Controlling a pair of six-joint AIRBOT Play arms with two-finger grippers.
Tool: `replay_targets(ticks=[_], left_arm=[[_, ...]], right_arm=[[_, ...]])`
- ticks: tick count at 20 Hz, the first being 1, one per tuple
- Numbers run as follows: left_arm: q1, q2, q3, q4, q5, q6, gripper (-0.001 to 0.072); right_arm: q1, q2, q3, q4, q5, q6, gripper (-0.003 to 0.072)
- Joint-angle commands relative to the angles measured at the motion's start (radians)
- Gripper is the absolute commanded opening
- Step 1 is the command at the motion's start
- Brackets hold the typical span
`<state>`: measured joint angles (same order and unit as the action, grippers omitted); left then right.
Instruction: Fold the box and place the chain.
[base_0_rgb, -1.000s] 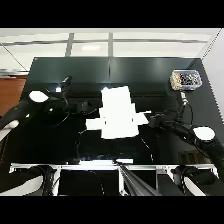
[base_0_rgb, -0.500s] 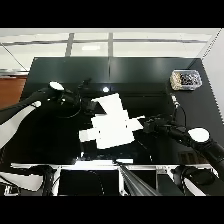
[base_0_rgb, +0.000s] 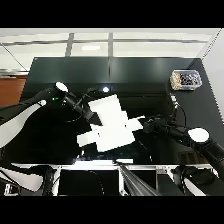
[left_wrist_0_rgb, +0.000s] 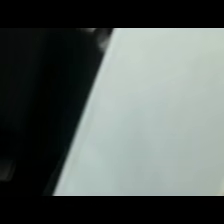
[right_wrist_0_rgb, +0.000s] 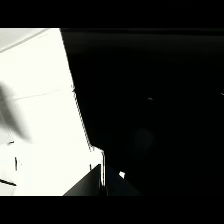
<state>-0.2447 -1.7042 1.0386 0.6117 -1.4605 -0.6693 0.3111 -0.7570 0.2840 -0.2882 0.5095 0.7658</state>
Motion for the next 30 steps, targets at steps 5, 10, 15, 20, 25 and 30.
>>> replay_targets(ticks=[5,10,15,20,25,30], left_arm=[[-0.021,-0.002,0.022,0.035,0.062,0.039,0.003],[-0.023,0.055,0.023,0.067,0.067,0.038,0.0026],[-0.085,0.322,-0.126,0.108,0.307,0.097,0.0025],[-0.224,0.547,-0.321,0.15,0.689,0.571,0.003],[-0.301,0.462,-0.314,0.166,0.697,0.635,0.0031],[-0.31,0.355,-0.28,0.172,0.693,0.658,0.0031]], right_arm=[[0.002,-0.001,0.0,-0.029,0.013,0.0,0.0017],[-0.026,0.001,0.061,-0.225,0.132,-0.001,0.0692],[-0.092,0.001,0.325,-0.7,0.462,0.0,0.0692],[-0.091,0.0,0.358,-0.76,0.381,-0.091,0.0692],[-0.09,0.0,0.358,-0.729,0.433,-0.1,0.0691],[-0.09,-0.001,0.295,-0.679,0.458,-0.305,0.0691]])
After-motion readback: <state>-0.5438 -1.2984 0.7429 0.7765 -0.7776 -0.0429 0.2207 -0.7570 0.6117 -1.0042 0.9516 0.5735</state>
